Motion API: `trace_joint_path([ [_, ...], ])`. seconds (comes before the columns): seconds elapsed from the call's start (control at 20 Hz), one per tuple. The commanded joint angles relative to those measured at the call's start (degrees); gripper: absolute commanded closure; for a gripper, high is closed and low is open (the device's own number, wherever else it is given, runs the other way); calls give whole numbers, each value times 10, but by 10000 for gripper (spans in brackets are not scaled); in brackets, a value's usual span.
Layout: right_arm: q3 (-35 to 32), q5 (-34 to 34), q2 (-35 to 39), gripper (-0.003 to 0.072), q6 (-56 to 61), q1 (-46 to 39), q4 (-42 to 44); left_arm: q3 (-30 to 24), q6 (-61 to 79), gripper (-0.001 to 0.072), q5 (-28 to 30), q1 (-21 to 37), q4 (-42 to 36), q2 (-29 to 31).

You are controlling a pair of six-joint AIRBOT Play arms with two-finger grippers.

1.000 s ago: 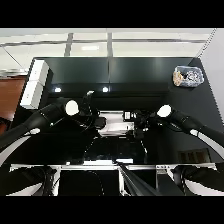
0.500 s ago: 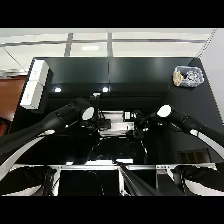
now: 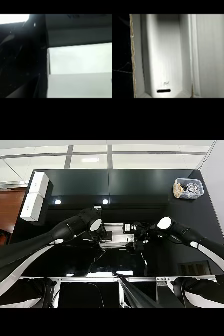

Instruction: Fold the box and place the chain.

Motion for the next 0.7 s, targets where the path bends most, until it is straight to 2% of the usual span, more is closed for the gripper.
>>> trace_joint_path([
  [0.0, 0, 0, 0, 496, 0, 0, 0, 9, -7, 454, -13, 0, -4, -9],
  [0.1, 0, 0, 0, 496, 0, 0, 0, 10, -10, 632, -13, 0, -5, -9],
  [0.15, 0, 0, 0, 495, 0, 0, 0, 10, -12, 684, -13, 0, -8, -9],
  [0.35, 0, 0, 0, 495, 0, 0, 0, 10, -12, 682, -11, 0, -16, -9],
  [0.4, 0, 0, 0, 496, 0, 0, 0, 10, -12, 624, -11, 0, -17, -9],
  [0.45, 0, 0, 0, 496, 0, 0, 0, 10, -12, 431, -11, 0, -17, -9],
  [0.5, 0, 0, 0, 495, 0, 0, 0, 10, -12, 343, -11, 0, -17, -9],
  [0.65, 0, 0, 0, 496, 0, 0, 0, 10, -12, 343, -2, 1, -17, -9],
])
